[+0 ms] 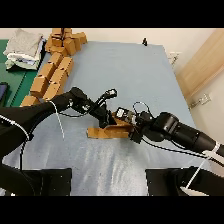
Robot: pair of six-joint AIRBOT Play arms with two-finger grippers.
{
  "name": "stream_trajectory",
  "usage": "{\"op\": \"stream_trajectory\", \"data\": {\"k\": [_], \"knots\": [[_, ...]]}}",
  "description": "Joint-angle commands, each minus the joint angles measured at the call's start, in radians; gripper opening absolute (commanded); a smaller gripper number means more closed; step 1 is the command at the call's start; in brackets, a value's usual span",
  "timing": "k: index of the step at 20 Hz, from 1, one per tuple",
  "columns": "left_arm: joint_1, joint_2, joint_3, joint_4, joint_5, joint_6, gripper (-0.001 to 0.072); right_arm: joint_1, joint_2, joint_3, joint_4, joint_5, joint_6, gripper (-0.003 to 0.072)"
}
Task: Fold the box.
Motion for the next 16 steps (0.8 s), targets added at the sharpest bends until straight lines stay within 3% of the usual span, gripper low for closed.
{"op": "stream_trajectory", "data": {"k": [1,5,10,16], "knots": [[-0.001,0.000,0.001,0.000,0.000,0.000,0.0011,-0.112,-0.013,0.000,0.198,0.032,-0.267,0.0720],[-0.001,0.000,0.001,0.000,0.000,0.000,0.0011,-0.272,-0.030,0.001,0.496,0.031,-0.702,0.0720],[-0.001,0.000,0.001,0.000,0.000,0.000,0.0011,-0.418,-0.114,0.005,0.772,-0.025,-1.015,0.0720],[-0.001,0.000,0.001,0.000,0.000,0.000,0.0011,-0.421,-0.190,0.031,0.787,-0.058,-1.086,0.0720]]}}
